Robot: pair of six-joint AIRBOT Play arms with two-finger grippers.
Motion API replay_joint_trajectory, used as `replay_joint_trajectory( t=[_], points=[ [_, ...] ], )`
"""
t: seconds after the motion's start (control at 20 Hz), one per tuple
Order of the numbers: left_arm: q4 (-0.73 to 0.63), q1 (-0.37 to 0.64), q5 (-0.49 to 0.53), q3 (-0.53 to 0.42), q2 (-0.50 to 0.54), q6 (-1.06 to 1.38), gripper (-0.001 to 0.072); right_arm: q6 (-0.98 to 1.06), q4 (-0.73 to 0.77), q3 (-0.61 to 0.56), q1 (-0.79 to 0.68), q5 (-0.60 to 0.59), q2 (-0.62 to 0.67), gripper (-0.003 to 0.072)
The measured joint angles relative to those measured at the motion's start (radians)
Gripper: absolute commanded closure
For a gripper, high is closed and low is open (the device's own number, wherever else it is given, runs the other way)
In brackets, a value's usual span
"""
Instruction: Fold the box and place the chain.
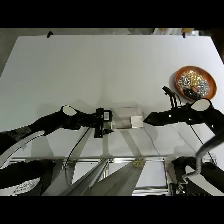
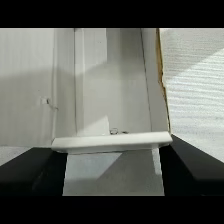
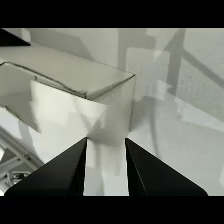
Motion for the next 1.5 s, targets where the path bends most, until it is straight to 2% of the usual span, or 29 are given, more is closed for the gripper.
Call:
replay_joint_trajectory(
  t=[0.25, 0.35, 0.6, 0.8, 1.2, 1.5],
  points=[
    [0.000, 0.000, 0.000, 0.000, 0.000, 0.000, 0.0567, -0.013, -0.001, 0.000, 0.024, -0.010, 0.002, 0.0404],
    [0.000, 0.000, 0.000, 0.000, 0.000, 0.000, 0.0567, -0.014, -0.001, 0.000, 0.027, -0.019, 0.002, 0.0346],
    [0.000, 0.000, 0.000, 0.000, 0.000, 0.000, 0.0567, 0.014, 0.006, 0.008, 0.037, -0.041, 0.003, 0.0344],
    [0.000, 0.000, 0.000, 0.000, 0.000, 0.000, 0.0567, 0.070, -0.025, 0.024, 0.106, -0.080, 0.003, 0.0344],
    [0.000, 0.000, 0.000, 0.000, 0.000, 0.000, 0.0567, 0.373, -0.291, 0.090, 0.300, -0.184, 0.001, 0.0344],
    [0.000, 0.000, 0.000, 0.000, 0.000, 0.000, 0.0567, 0.566, -0.447, 0.140, 0.418, -0.205, -0.038, 0.0349]
  ],
)
